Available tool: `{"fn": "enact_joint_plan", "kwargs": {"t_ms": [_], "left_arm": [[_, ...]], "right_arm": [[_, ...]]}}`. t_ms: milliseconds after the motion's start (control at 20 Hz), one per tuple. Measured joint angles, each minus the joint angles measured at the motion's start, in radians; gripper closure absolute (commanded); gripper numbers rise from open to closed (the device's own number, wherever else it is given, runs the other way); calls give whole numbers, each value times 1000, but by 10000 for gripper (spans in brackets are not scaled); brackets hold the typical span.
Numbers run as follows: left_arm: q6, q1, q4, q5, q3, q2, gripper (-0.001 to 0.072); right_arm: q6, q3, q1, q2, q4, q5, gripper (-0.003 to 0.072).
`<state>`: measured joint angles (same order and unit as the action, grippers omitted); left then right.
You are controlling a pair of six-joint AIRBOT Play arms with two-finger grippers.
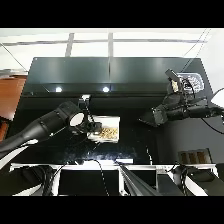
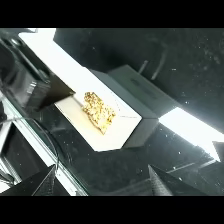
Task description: Fold the box and place the chain.
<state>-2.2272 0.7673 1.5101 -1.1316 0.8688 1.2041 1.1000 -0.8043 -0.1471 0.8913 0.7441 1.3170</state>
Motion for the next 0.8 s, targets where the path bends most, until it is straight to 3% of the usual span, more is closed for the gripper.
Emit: {"fn": "enact_joint_plan", "kwargs": {"t_ms": [250, 500, 650, 800], "left_arm": [[126, 6, 36, -112, 4, -221, 6], [242, -61, 68, -225, -68, -514, 6], [285, -158, 29, -243, -142, -641, 6], [337, -240, -76, -244, -226, -695, 6]], "right_arm": [[0, 0, 1, 0, 28, -23, -20], [53, -31, -16, 29, 8, -88, -18], [76, -167, -101, 148, 31, -143, -18], [84, -382, -257, 354, 163, -163, -18]]}}
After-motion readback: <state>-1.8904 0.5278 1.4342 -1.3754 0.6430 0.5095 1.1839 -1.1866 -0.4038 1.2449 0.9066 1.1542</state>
